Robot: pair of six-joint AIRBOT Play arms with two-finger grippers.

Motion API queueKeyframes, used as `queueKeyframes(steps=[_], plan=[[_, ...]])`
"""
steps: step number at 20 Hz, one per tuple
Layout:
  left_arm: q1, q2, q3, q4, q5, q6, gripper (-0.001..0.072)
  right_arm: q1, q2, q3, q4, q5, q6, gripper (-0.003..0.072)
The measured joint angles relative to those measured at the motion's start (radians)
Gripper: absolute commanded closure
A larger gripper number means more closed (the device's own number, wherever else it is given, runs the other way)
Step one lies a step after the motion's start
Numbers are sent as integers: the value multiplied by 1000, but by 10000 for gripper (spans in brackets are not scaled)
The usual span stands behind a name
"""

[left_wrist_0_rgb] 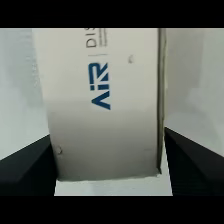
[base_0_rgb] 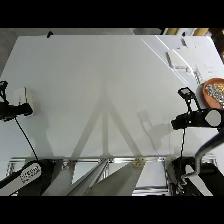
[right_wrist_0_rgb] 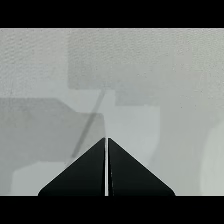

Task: Fold the box and place the chain.

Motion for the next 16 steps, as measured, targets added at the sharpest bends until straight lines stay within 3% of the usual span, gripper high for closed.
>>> queueKeyframes(steps=[6,16], plan=[[-49,28,87,44,-72,-55,10,0,0,0,0,0,0,666],[-101,237,108,42,-44,-99,11,0,0,0,0,0,0,666]])
